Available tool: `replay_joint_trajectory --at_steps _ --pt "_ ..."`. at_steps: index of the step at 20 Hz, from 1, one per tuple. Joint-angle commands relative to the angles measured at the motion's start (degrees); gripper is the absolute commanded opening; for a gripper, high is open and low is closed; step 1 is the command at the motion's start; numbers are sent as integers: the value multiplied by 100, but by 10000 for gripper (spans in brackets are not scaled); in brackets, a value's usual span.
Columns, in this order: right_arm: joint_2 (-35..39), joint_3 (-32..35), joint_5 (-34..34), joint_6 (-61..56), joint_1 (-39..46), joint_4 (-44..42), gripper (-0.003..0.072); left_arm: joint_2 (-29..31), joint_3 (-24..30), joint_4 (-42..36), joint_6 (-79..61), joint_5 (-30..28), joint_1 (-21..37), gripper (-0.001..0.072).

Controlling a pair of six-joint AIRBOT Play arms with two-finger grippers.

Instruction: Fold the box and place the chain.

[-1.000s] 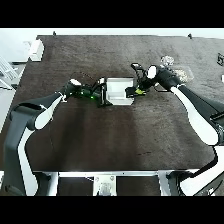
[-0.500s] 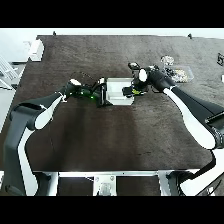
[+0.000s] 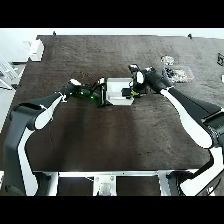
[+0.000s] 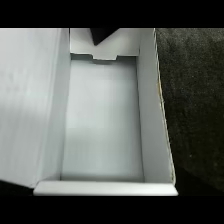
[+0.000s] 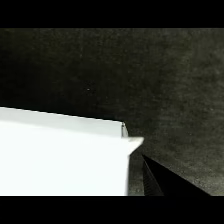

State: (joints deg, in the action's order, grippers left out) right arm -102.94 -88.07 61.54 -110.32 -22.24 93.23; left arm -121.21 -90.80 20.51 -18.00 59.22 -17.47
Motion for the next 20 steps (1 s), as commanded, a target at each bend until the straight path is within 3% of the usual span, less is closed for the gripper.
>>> replay_joint_trajectory --at_steps 1,5,7,9,11,15,16,17,18,20 --pt "-129 -24 247 -404 -7 343 419 4 -7 0 0 -2 4 473" --pt "-136 -146 446 -575 -33 501 331 4 -7 0 0 -2 4 473" --pt "-136 -267 391 -586 -92 501 234 4 -7 0 0 -2 4 474" --pt "-136 -310 299 -586 -166 496 71 4 -7 0 0 -4 4 473" --pt "-166 -308 299 -586 -229 496 16 4 -7 0 0 -4 4 473" --pt "-210 -308 299 -586 -280 496 14 4 -7 2 0 -4 4 474" --pt "-210 -308 299 -586 -278 498 90 4 -7 0 0 -4 4 474" --pt "-195 -308 299 -586 -256 498 311 4 -7 0 0 -4 4 473" --pt "-166 -315 299 -570 -240 498 484 4 -7 0 0 -2 4 474" --pt "-46 -319 299 -468 -205 501 477 4 -7 0 0 -4 4 473"
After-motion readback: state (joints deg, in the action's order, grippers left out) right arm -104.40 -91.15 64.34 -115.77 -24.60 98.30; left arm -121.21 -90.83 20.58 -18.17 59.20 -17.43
